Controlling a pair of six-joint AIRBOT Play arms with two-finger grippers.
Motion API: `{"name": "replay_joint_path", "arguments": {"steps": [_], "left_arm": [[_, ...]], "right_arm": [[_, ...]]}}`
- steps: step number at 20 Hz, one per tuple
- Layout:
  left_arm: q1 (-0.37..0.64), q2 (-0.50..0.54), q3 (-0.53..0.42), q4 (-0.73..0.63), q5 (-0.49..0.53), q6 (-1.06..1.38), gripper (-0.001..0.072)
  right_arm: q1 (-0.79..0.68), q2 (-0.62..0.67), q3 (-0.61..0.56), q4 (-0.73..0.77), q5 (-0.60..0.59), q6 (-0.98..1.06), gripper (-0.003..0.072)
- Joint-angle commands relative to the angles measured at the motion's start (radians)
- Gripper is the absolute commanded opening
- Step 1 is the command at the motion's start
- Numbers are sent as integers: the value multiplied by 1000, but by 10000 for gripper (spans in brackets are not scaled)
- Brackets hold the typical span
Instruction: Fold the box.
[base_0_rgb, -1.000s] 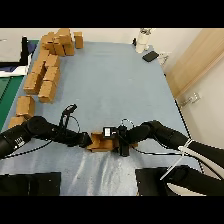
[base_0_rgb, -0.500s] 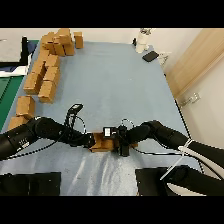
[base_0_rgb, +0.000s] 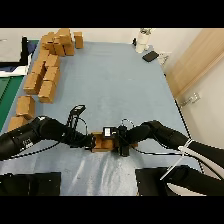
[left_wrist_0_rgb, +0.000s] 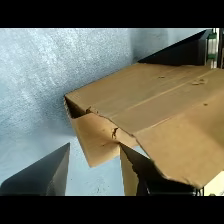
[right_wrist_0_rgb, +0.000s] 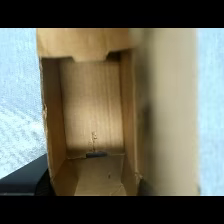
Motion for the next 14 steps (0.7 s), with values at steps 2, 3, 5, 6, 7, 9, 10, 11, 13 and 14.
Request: {"name": "replay_joint_path", "arguments": {"steps": [2,3,5,6,7,9,10,11,13,14], "left_arm": [[-60,-69,49,32,7,-64,481],[-71,-88,66,59,6,-89,481],[-82,-123,96,118,-8,-163,481],[-82,-137,109,143,-23,-193,481],[-82,-145,119,163,-31,-217,481],[-82,-147,135,200,-31,-267,481],[-82,-148,142,219,-39,-298,481],[-85,-150,146,229,-51,-310,480],[-113,-160,155,273,-68,-372,480],[-130,-167,161,300,-72,-409,480]], "right_arm": [[0,-1,0,0,0,0,522],[0,-1,0,0,0,0,521],[0,-1,0,0,0,0,521],[0,-1,0,0,0,0,522],[0,-1,0,0,0,0,522],[0,-1,0,0,0,0,522],[0,-1,0,0,0,0,522],[0,-1,0,0,0,0,521],[0,-1,0,0,0,0,522],[0,-1,0,0,0,0,521]]}}
